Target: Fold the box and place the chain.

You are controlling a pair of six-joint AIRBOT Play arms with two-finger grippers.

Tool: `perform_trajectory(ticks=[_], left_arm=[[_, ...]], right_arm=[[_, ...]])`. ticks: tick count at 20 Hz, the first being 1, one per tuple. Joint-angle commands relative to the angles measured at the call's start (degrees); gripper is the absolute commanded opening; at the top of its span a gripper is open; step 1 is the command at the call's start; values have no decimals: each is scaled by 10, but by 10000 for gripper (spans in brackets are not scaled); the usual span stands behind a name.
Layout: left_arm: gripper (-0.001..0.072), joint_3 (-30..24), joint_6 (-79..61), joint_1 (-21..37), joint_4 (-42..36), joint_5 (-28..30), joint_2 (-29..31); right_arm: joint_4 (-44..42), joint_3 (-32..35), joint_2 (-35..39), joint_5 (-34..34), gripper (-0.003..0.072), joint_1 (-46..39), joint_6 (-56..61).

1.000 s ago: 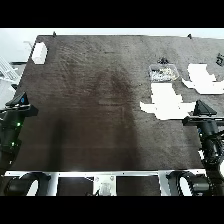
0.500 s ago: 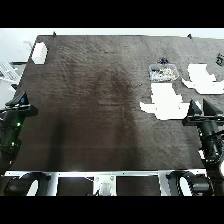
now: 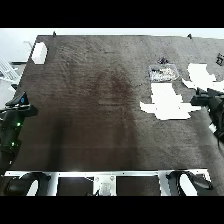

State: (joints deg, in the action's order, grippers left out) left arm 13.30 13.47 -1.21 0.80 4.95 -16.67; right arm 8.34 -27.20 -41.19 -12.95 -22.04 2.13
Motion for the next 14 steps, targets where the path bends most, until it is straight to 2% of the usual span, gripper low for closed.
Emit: perform_trajectory(ticks=[1, 2, 3, 4, 5, 9, 11, 14], left_arm=[[22, 0, 0, 0, 0, 0, 0], [22, 0, 0, 0, 0, 0, 0], [22, 0, 0, 0, 0, 0, 0], [22, 0, 0, 0, 0, 0, 0], [22, 0, 0, 0, 0, 0, 0], [22, 0, 0, 0, 0, 0, 0], [22, 0, 0, 0, 0, 0, 0], [22, 0, 0, 0, 0, 0, 0]], right_arm=[[130, -130, -197, -242, 402, -135, 137], [191, -171, -242, -309, 405, -168, 186], [248, -216, -286, -375, 452, -200, 228], [287, -257, -322, -422, 503, -224, 263], [316, -299, -356, -453, 515, -246, 292], [388, -461, -458, -542, 545, -291, 336], [418, -560, -524, -610, 545, -294, 347], [417, -714, -643, -730, 530, -294, 369]])
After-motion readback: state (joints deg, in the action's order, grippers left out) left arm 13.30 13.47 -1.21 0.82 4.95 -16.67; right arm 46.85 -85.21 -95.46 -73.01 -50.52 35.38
